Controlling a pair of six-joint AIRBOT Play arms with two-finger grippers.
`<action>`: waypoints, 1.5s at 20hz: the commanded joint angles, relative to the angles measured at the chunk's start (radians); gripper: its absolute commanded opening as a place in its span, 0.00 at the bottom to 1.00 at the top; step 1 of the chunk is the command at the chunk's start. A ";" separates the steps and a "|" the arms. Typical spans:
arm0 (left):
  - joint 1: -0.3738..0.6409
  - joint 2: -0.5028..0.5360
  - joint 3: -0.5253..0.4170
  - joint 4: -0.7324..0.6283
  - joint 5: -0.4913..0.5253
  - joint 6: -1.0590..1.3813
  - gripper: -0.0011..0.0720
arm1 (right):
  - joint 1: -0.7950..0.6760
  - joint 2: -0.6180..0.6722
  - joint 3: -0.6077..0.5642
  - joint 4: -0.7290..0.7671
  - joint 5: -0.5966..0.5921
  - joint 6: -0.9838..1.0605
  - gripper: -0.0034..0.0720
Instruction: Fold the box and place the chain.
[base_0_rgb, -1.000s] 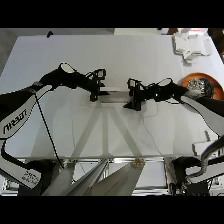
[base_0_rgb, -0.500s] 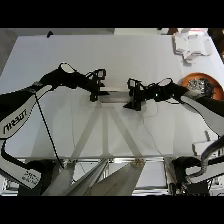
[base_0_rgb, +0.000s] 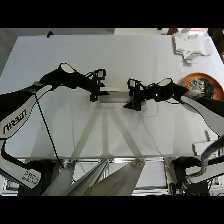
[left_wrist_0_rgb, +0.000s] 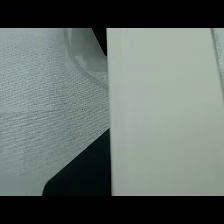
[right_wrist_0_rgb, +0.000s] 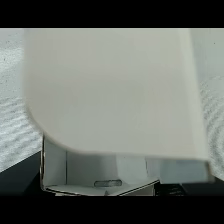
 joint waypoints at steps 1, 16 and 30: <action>0.000 0.000 0.000 0.000 0.000 0.000 0.04 | 0.001 0.000 0.000 0.000 0.000 0.000 0.73; 0.028 0.002 0.000 -0.030 0.000 0.000 0.63 | 0.001 0.000 0.000 0.000 0.000 0.000 0.73; 0.220 0.174 -0.002 0.148 -0.374 -0.261 0.02 | 0.001 0.000 0.000 0.000 0.001 0.000 0.73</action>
